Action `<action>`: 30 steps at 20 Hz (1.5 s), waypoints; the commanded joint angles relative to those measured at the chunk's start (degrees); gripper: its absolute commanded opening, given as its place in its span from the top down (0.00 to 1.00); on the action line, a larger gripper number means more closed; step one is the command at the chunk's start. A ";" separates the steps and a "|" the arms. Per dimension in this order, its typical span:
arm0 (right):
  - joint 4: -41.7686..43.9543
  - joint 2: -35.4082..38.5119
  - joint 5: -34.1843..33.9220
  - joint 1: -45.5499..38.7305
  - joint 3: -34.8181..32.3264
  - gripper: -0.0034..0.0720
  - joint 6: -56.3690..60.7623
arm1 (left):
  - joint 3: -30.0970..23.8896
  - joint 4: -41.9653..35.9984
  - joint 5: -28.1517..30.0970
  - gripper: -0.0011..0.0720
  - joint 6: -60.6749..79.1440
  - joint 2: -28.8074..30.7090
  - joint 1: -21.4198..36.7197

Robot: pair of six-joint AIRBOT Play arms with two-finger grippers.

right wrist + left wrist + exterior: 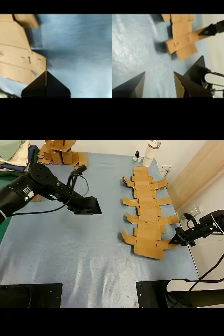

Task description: Fold the box.

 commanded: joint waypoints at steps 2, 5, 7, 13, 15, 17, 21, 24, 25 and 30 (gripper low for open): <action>5.84 5.31 -4.44 1.01 -5.33 0.95 0.24 | 0.02 -4.68 -8.17 0.24 3.26 0.00 7.19; 6.73 11.72 -1.27 2.73 -9.79 0.95 2.12 | -0.26 -4.70 -10.56 0.24 5.35 0.00 9.01; 9.16 16.81 2.47 4.90 -13.55 0.95 2.86 | -1.31 -4.70 -11.13 0.24 6.64 0.00 9.05; 14.64 32.48 16.04 19.58 -26.01 0.95 8.31 | -6.75 -5.70 -15.28 0.25 8.31 0.02 11.39; 14.38 36.11 17.09 25.20 -28.00 0.95 10.80 | -8.09 -5.97 -16.90 0.25 8.87 0.02 12.87; 13.42 39.08 19.10 30.03 -29.09 0.95 13.57 | -9.40 -6.01 -17.84 0.25 9.40 0.02 14.21; 13.57 39.34 25.73 36.11 -30.95 0.95 14.01 | -13.99 -7.21 -17.75 0.25 12.26 0.00 15.13; 13.40 37.22 26.67 38.07 -31.21 0.44 14.36 | -16.92 -10.25 -17.75 0.25 13.81 0.00 15.13; 13.22 36.76 27.17 38.07 -31.21 0.45 14.36 | -17.11 -10.25 -17.79 0.25 14.08 0.02 15.13; 13.05 33.42 30.73 38.07 -31.19 0.48 14.32 | -17.11 -10.45 -17.64 0.25 14.14 0.00 15.13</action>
